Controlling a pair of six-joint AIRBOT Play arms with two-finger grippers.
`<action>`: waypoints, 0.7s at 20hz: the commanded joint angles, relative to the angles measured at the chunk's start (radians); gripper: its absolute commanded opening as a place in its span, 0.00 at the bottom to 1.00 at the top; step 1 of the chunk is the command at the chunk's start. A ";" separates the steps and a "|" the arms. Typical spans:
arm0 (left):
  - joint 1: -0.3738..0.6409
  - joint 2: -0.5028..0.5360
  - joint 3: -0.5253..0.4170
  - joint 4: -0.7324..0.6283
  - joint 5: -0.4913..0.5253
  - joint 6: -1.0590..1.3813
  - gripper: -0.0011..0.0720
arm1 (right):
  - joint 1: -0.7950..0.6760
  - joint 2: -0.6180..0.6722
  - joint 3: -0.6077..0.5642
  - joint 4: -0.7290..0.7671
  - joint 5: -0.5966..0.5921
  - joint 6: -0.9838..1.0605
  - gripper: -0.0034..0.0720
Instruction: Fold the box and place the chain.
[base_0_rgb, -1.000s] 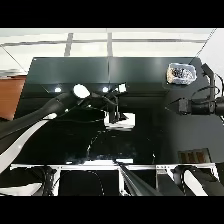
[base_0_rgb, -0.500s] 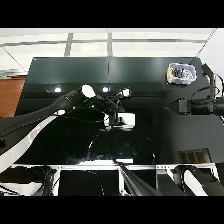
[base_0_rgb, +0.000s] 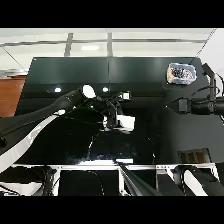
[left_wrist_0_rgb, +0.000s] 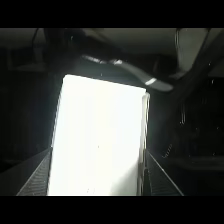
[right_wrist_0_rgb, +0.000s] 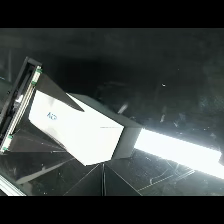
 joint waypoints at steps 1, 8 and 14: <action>0.000 0.000 0.001 0.035 -0.008 0.021 0.98 | -0.001 0.001 0.000 0.000 0.000 0.000 0.07; -0.025 -0.014 0.001 0.135 0.034 0.068 0.98 | -0.001 0.001 0.000 0.000 -0.001 0.000 0.07; -0.054 -0.022 0.001 0.217 0.102 -0.012 0.55 | -0.001 0.001 0.000 0.000 -0.006 0.001 0.07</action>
